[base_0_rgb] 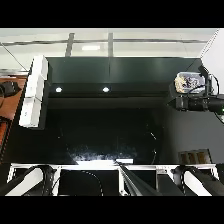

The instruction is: Fold the box and place the chain.

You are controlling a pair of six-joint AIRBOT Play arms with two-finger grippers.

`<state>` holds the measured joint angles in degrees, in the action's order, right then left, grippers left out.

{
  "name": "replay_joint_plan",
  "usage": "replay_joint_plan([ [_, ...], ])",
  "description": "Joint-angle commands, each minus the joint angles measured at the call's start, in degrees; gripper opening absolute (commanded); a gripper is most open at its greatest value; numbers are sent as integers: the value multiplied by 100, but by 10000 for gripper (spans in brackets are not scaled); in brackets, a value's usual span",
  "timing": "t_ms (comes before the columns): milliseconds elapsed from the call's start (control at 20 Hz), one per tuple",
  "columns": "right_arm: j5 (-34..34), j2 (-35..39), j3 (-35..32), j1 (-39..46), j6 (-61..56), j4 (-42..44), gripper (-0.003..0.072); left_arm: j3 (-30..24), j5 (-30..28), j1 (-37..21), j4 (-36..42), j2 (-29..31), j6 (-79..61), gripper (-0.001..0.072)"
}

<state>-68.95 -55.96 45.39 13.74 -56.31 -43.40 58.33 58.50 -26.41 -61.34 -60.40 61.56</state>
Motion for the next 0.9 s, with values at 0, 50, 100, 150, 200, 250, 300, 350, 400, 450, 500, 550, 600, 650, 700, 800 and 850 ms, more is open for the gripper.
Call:
replay_joint_plan([
  [0,136,129,-15,-278,551,-245,8,-442,46,588,693,931,-76,23],
  [50,599,254,-83,-538,684,-417,8,-824,-227,988,691,1322,-378,23],
  [100,1287,391,-238,-817,855,-542,8,-1228,-546,1408,678,1679,-682,23],
  [150,2105,490,-461,-1032,876,-549,8,-1685,-992,1858,643,2037,-780,23],
  [200,3008,540,-726,-1182,857,-507,8,-2085,-1447,2212,592,2317,-780,24],
  [250,3711,538,-938,-1246,776,-481,8,-2468,-1897,2503,590,2544,-780,25],
  [300,4301,540,-1123,-1241,605,-468,9,-2769,-2221,2695,588,2695,-780,25],
  [350,4675,538,-1248,-1220,437,-485,9,-2968,-2404,2785,588,2765,-780,25],
  [400,4725,538,-1274,-1191,424,-483,10,-3088,-2435,2817,590,2782,-780,26],
  [450,4684,542,-1274,-1191,424,-483,11,-3134,-2402,2820,590,2782,-778,26],
  [500,4568,542,-1274,-1196,426,-485,11,-3143,-2341,2820,590,2782,-778,26],
  [550,4385,542,-1274,-1196,426,-485,11,-3143,-2343,2822,595,2782,-778,26],
  [600,4284,542,-1274,-1196,426,-485,11,-3143,-2343,2822,595,2782,-778,26],
  [650,4236,542,-1274,-1196,426,-485,11,-3143,-2350,2822,597,2782,-776,26],
  [700,4234,542,-1274,-1196,426,-485,11,-3143,-2352,2822,597,2782,-776,26],
  [800,4234,542,-1274,-1196,426,-485,11,-3143,-2354,2822,595,2782,-778,26],
  [850,4234,542,-1274,-1196,426,-485,11,-3143,-2354,2822,595,2782,-778,26],
])
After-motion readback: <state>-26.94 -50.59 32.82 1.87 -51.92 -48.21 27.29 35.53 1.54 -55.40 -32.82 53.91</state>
